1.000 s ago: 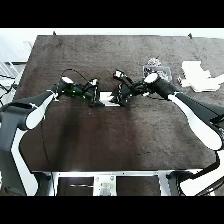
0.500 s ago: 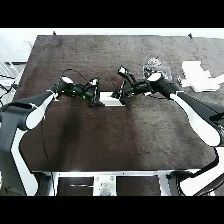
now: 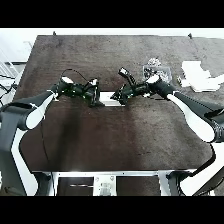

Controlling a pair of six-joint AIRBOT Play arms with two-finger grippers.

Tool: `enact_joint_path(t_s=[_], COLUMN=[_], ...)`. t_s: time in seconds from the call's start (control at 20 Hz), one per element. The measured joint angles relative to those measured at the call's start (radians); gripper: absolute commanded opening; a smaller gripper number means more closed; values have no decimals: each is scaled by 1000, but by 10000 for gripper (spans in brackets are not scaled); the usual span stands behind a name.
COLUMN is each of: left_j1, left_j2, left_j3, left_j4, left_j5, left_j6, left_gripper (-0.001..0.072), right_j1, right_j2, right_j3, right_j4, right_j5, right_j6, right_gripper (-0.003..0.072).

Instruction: Fold the box and place the chain.

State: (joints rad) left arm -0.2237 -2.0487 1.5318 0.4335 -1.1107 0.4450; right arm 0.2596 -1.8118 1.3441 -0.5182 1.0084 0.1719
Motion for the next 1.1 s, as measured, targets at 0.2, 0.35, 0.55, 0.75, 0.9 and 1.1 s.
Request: enact_joint_path(t_s=[0.2,0.35,0.55,0.75,0.9,1.1], left_j1=[0,0,0,0,0,0], left_j2=[0,0,0,0,0,0], left_j3=[0,0,0,0,0,0], left_j4=[0,0,0,0,0,-1], left_j5=[0,0,0,0,0,0], left_j6=[1,1,1,1,1,1], left_gripper=[491,490,491,491,490,491], right_j1=[-1,-3,-8,-28,-50,-64], right_j2=[69,174,372,621,814,1019], right_j3=[-2,-2,-61,-255,-454,-703], right_j4=[59,102,126,83,58,47], right_j5=[16,24,-13,-224,-417,-639], right_j6=[-26,-31,43,148,190,213], right_gripper=[14,13,13,13,14,14])
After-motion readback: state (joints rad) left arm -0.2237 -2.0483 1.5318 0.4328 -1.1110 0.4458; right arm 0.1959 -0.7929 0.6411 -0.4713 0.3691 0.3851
